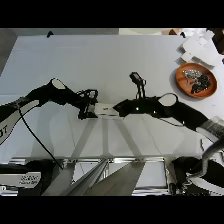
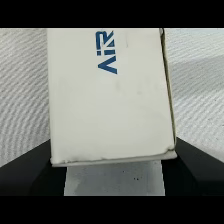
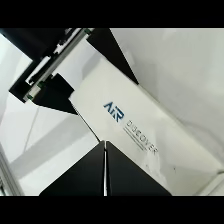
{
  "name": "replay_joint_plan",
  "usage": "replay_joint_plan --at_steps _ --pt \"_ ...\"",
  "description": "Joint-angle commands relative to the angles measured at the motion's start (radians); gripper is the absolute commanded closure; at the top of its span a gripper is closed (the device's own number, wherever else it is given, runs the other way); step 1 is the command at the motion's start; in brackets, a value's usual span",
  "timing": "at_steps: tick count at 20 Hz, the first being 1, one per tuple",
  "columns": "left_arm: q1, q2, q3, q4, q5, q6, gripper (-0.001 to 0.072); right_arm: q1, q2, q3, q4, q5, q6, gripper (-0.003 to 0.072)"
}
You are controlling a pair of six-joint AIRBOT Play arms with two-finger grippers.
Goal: Fold the box and place the chain.
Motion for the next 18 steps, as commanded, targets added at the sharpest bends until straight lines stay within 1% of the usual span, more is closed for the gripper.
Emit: replay_joint_plan --at_steps 1,4,14,16,18 --pt "0.001 0.0 0.001 0.0 0.0 0.0 0.0374 -0.011 0.009 -0.127 0.226 -0.053 -0.213 0.0677" --pt "0.001 0.0 0.001 0.0 0.0 0.0 0.0374 -0.01 0.0 -0.15 0.167 -0.079 -0.211 0.0676" --pt "0.001 0.0 0.001 0.0 0.001 0.0 0.0374 -0.011 -0.003 -0.143 0.152 -0.071 -0.212 0.0675" --pt "0.001 0.0 0.001 0.0 0.0 0.0 0.0374 -0.011 0.032 -0.123 0.14 -0.071 -0.212 0.0676" --pt "0.001 0.0 0.001 0.0 0.0 0.0 0.0374 -0.024 0.104 -0.107 0.118 -0.072 -0.211 0.0676"
